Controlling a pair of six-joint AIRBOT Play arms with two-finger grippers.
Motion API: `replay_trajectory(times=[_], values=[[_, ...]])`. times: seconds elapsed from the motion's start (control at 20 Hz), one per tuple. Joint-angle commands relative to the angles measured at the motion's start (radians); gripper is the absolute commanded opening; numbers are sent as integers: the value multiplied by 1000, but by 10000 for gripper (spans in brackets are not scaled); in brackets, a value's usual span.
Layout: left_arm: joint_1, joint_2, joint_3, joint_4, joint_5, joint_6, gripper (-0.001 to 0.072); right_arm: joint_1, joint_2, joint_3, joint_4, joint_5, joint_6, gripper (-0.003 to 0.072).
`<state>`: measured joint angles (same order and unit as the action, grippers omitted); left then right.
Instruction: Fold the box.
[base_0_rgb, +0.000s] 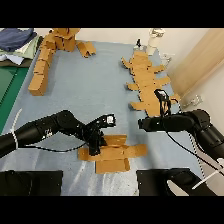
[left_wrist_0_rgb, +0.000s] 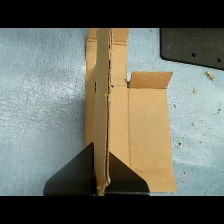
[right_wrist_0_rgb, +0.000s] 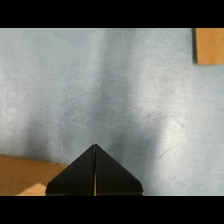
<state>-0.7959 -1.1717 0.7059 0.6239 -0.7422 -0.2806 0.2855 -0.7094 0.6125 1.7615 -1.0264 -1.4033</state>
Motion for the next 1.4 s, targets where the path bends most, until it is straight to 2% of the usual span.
replay_trajectory(times=[0.0, 0.2, 0.3, 0.4, 0.55, 0.7, 0.8, 0.9, 1.05, 1.15, 1.2, 1.35], values=[[0, 0, 0, 2, 2, 0, 12, 18, 45, 2, 71, -113, -5, -1], [0, 0, 0, 1, 1, 0, 12, 170, 196, 0, 232, -331, 21, -2], [0, 0, 0, 1, 2, 0, 13, 319, 272, -12, 200, -394, 107, -2], [0, 0, 0, 1, 2, 0, 12, 505, 340, -55, 71, -354, 158, -2], [0, 0, 0, 1, 1, 0, 13, 762, 342, -145, -132, -205, 122, -2], [0, 0, 0, 1, 2, 0, 13, 974, 233, -208, -193, -94, -10, -2], [0, 0, 0, 1, 2, 0, 13, 1089, 147, -214, -299, -56, -20, -1], [-2, 0, 0, 1, 2, 0, 12, 1173, 85, -214, -387, -7, -18, 0], [-2, 0, 0, 1, 2, 0, 13, 1246, 34, -214, -394, 59, -19, 12], [-2, 0, 0, 1, 2, 0, 13, 1254, 4, -214, -406, 81, -19, 329], [-2, 0, 0, 1, 1, 0, 12, 1254, -15, -214, -427, 84, -18, 375], [-2, 0, 0, 1, 2, 0, 13, 1254, -66, -214, -519, 85, 42, 375]])
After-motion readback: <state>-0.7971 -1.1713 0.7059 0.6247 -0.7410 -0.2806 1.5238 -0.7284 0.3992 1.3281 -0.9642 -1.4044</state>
